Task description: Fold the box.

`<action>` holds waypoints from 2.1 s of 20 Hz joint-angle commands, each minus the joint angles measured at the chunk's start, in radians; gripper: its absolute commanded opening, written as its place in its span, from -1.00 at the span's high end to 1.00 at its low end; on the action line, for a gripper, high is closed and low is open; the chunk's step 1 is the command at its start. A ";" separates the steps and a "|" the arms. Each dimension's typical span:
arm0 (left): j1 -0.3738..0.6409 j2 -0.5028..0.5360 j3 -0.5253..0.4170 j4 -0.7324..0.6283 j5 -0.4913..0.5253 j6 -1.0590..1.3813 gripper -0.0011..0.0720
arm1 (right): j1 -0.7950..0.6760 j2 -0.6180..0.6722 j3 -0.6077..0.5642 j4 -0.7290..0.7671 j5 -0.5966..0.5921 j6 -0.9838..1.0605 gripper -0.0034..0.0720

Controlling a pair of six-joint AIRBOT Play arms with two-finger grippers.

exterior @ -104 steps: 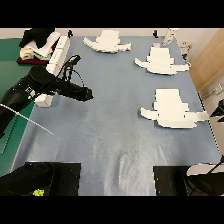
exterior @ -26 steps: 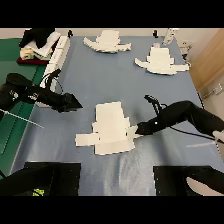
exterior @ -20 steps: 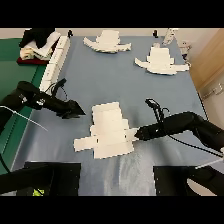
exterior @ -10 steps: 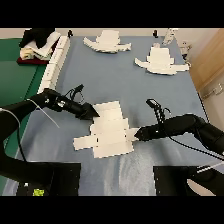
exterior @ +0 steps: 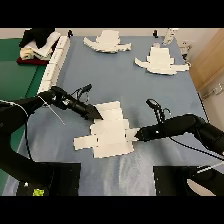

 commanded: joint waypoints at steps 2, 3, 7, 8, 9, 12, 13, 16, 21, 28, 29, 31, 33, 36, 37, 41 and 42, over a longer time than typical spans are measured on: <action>-0.003 -0.003 0.005 0.024 -0.034 0.063 0.55 | 0.000 0.000 0.000 -0.002 -0.002 0.001 0.91; -0.003 -0.003 0.006 0.025 -0.034 0.065 0.56 | 0.000 0.000 0.000 -0.002 -0.002 0.001 0.91; -0.004 -0.003 0.006 0.024 -0.034 0.092 0.94 | 0.000 0.000 0.000 -0.002 -0.002 0.001 0.91; -0.004 -0.003 0.006 0.024 -0.034 0.098 0.94 | 0.000 0.000 0.000 -0.002 -0.002 0.001 0.91; -0.004 -0.003 0.006 0.024 -0.034 0.098 0.94 | 0.000 0.000 0.000 -0.002 -0.002 0.001 0.91; -0.004 -0.003 0.006 0.023 -0.034 0.089 0.94 | 0.000 0.000 0.000 -0.012 0.000 0.000 0.49; -0.004 -0.003 0.006 0.023 -0.033 0.090 0.94 | 0.000 0.000 0.000 -0.036 0.001 0.001 0.35; -0.005 0.005 0.006 -0.019 -0.034 0.194 0.94 | -0.001 0.000 0.011 -0.246 0.020 0.085 0.35; -0.057 0.109 0.005 -0.037 0.004 0.440 0.95 | -0.005 0.001 0.078 -0.683 0.032 0.481 -0.20; -0.194 0.303 -0.020 -0.035 0.239 0.662 0.96 | -0.005 0.001 0.246 -0.874 0.031 0.708 -0.36; -0.216 0.352 -0.051 -0.035 0.317 0.704 0.96 | -0.005 0.001 0.260 -0.903 0.031 0.751 -0.36; -0.255 0.453 -0.137 -0.037 0.473 0.768 0.96 | -0.005 0.001 0.269 -0.942 0.032 0.813 -0.35; -0.299 0.543 -0.239 -0.068 0.555 0.847 0.96 | -0.005 0.001 0.269 -0.946 0.031 0.825 -0.35; -0.385 0.638 -0.373 -0.171 0.651 1.049 0.96 | -0.005 0.001 0.269 -0.950 0.033 0.832 -0.35; -0.417 0.656 -0.410 -0.192 0.712 1.100 0.96 | -0.005 0.001 0.269 -0.950 0.033 0.832 -0.35; -0.479 0.664 -0.488 -0.253 0.819 1.120 0.95 | -0.005 0.001 0.269 -0.949 0.033 0.832 -0.35; -0.486 0.664 -0.496 -0.254 0.835 1.134 0.95 | -0.005 0.001 0.269 -0.949 0.033 0.833 -0.35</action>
